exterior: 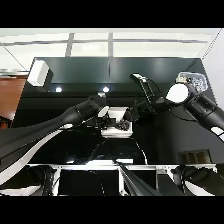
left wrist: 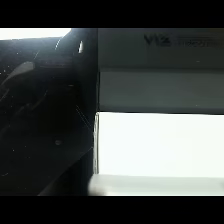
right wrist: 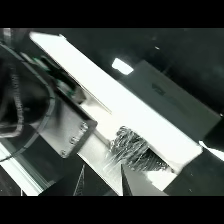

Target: Fold the box and place the chain.

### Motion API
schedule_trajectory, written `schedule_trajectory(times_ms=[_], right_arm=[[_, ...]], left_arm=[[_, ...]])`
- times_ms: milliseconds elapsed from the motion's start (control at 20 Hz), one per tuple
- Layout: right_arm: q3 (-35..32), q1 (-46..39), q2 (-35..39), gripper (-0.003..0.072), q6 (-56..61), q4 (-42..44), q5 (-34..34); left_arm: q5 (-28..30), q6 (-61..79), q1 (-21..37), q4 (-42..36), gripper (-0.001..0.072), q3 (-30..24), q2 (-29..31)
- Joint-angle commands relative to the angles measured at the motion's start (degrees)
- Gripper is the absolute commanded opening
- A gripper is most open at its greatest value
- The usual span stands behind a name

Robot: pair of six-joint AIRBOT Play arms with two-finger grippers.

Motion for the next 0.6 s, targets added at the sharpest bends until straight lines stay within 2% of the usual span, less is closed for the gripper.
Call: schedule_trajectory(times_ms=[0,150,250,550], right_arm=[[0.0,-4.68,2.45,0.0276,0.74,-3.3,3.23],[-0.04,-13.11,9.27,0.0272,0.76,-9.6,7.91],[-0.57,-16.9,12.7,0.0272,0.79,-10.88,9.77],[-4.31,-18.47,14.45,0.0272,0.76,-10.88,8.5]], left_arm=[[-0.02,0.02,0.04,-0.04,0.0026,0.02,-0.04],[0.0,0.02,0.02,-0.35,0.0026,0.02,-0.04],[0.24,0.02,0.15,-0.24,0.0026,0.02,-0.15],[0.5,1.77,0.39,-1.31,0.0029,0.81,-0.44]])
